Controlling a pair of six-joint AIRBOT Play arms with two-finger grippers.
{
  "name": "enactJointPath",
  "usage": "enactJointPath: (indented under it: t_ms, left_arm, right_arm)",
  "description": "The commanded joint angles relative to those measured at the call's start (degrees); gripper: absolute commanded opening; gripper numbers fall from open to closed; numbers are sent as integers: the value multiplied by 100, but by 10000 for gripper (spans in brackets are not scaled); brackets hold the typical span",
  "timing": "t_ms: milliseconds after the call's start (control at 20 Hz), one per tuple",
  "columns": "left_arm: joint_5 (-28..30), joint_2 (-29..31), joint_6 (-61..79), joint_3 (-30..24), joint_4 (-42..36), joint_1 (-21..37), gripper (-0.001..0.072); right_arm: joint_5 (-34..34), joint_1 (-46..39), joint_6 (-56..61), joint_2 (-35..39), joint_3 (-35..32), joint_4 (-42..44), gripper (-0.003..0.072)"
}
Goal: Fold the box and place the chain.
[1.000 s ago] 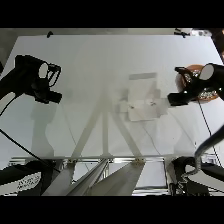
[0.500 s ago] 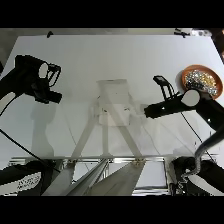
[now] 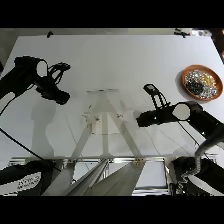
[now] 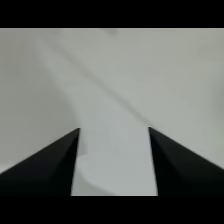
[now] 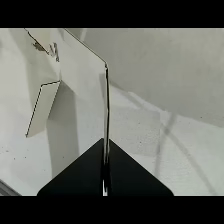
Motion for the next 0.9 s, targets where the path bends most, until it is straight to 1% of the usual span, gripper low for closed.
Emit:
enactJointPath:
  t_ms: [0, 100, 200, 350, 450, 500, 550, 650, 850]
  left_arm:
    - [83, -2, 2531, -81, -2435, 243, 576]
    - [2, -4, 3919, -260, -3807, 584, 572]
    - [15, -17, 4837, -533, -4577, 920, 572]
    - [63, -166, 5615, -909, -4741, 1134, 573]
    - [315, -330, 6172, -1119, -5364, 1084, 575]
    - [313, -424, 6516, -1154, -5676, 1023, 574]
    - [348, -525, 6758, -1156, -5825, 940, 572]
    - [616, -745, 6924, -1156, -5831, 734, 572]
    - [721, -1196, 7119, -1156, -5855, 450, 569]
  right_arm:
    - [-42, 50, 70, 7, -15, -83, 11]
    - [-42, 50, 70, 7, -15, -83, 11]
    - [-44, 50, 70, 7, -15, -79, 11]
    - [-44, 50, 72, 7, -15, -26, 11]
    - [-39, 50, 74, 7, -15, 11, 11]
    - [-39, 52, 76, 7, -15, 26, 11]
    - [-39, 50, 76, 7, -15, 63, 11]
    - [-44, 52, 76, 7, -15, 151, 11]
    - [-44, 50, 76, 7, -15, 269, 11]
